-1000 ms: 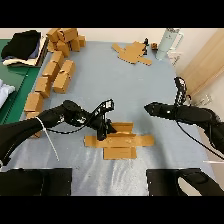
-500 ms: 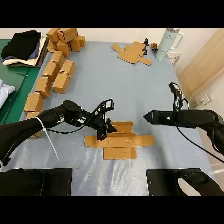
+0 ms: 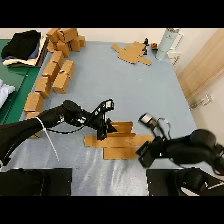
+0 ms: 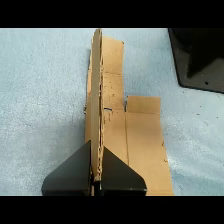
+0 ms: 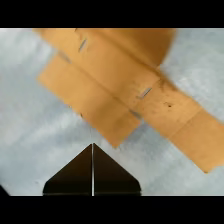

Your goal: Fold the box.

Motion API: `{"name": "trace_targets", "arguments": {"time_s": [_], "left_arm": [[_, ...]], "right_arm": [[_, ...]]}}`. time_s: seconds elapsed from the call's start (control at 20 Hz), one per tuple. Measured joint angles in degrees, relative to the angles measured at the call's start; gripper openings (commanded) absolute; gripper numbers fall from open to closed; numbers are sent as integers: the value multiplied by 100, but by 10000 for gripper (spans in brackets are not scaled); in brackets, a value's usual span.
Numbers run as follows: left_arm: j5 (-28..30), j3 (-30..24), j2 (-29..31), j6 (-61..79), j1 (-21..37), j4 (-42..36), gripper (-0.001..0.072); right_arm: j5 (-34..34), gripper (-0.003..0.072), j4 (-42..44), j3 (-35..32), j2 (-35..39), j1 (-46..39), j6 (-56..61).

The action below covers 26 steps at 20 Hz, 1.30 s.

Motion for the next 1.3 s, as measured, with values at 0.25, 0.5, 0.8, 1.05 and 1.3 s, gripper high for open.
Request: {"name": "trace_targets", "arguments": {"time_s": [0.25, 0.5, 0.8, 1.05, 1.3], "left_arm": [[2, 0, 0, 0, 0, 0, 13], [2, 0, -2, 0, 0, 0, 13], [2, 0, 0, 2, 0, 0, 13], [2, 0, 0, 0, 0, 0, 13], [2, 0, 0, 0, 0, 0, 13]], "right_arm": [[424, 485, -1467, -249, -546, 1591, 37], [837, 485, -2186, -299, -1257, 2006, 42], [1226, 484, -2562, -306, -1650, 2098, 42], [1403, 485, -2745, -306, -1746, 2109, 42], [1445, 485, -2551, -306, -1770, 2129, 39]]}}
